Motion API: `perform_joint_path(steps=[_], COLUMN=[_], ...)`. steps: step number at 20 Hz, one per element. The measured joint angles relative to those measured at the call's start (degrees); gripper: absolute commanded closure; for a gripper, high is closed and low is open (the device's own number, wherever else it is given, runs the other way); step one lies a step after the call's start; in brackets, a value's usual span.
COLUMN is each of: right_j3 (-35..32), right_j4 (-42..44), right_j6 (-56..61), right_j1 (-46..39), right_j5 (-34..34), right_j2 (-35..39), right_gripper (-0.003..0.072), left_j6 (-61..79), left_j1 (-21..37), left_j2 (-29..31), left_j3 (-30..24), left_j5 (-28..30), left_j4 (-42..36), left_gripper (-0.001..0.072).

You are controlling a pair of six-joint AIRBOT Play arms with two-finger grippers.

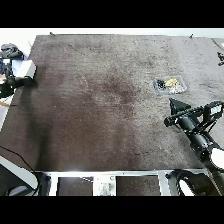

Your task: Fold the box and place the chain.

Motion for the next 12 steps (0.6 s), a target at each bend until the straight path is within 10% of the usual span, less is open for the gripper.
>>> perform_joint_path(steps=[2, 3, 4, 5, 12], right_j3=[0.00, 0.00, 0.00, 0.00, 0.00], right_j4=[0.00, 0.00, 0.00, 0.00, 0.00], right_j6=[0.02, 0.04, 0.07, 0.09, 0.13], right_j1=[0.00, 0.00, 0.00, 0.00, 0.00], right_j5=[0.00, 0.00, 0.00, 0.02, 0.15], right_j2=[0.00, 0.00, 0.00, -0.02, 0.00], right_gripper=[0.0705, 0.0705, 0.0705, 0.0705, 0.0705], left_j6=[2.34, 3.19, 3.78, 4.31, 4.35], left_j1=[0.02, 0.07, 0.04, 0.04, 0.00], left_j2=[-0.85, -1.22, -1.42, -1.62, 0.63], left_j3=[0.15, 0.17, 0.20, 0.31, 0.74], left_j5=[0.02, 0.07, 0.17, 0.44, -0.94], left_j4=[-1.33, -1.90, -2.32, -2.56, -2.95], left_gripper=[0.0697, 0.0545, 0.0136, -0.0011, -0.0001])
